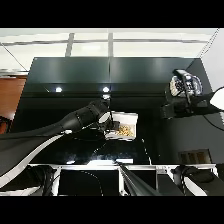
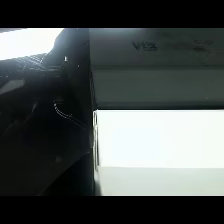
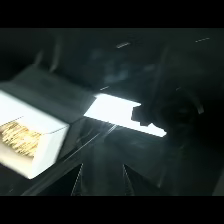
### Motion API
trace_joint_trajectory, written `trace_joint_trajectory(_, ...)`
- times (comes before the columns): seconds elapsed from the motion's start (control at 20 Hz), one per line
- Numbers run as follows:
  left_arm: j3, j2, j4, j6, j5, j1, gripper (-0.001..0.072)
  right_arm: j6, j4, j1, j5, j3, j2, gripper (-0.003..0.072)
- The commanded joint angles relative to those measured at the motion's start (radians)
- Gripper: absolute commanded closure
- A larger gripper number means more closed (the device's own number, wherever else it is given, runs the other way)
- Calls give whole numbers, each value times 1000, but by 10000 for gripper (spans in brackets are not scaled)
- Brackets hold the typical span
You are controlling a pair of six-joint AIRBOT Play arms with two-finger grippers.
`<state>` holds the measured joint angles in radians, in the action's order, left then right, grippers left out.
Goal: Fold the box and place the chain.
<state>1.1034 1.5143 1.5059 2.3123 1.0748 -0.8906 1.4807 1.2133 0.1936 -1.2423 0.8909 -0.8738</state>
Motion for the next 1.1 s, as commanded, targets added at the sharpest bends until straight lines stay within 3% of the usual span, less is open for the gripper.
trace_joint_trajectory(0.0,1,0,-15,50,-40,1,683,-5,59,-56,41,-3,31,372)
trace_joint_trajectory(0.15,1,0,-13,142,-58,1,673,-6,55,-56,63,-14,31,372)
trace_joint_trajectory(0.2,1,0,-14,146,-58,1,498,-9,55,-56,66,-16,31,372)
trace_joint_trajectory(0.25,5,0,-15,146,-53,1,250,-9,55,-56,66,-18,31,372)
trace_joint_trajectory(0.3,14,-2,-14,143,-38,1,210,-9,55,-56,68,-20,31,372)
trace_joint_trajectory(0.45,60,-63,13,-16,2,1,209,-8,55,-56,68,-21,31,372)
trace_joint_trajectory(0.6,56,-196,24,-316,83,10,207,-8,55,-56,60,-21,31,371)
trace_joint_trajectory(0.75,-59,-349,29,-579,193,94,207,1,55,-56,53,-21,31,372)
trace_joint_trajectory(0.85,-202,-455,15,-703,171,207,208,7,55,-56,40,-21,31,371)
trace_joint_trajectory(0.95,-344,-518,-169,-849,34,375,207,16,55,-56,35,-21,31,371)
trace_joint_trajectory(1.05,-473,-529,-644,-1285,-80,535,207,40,55,-56,34,-21,31,371)
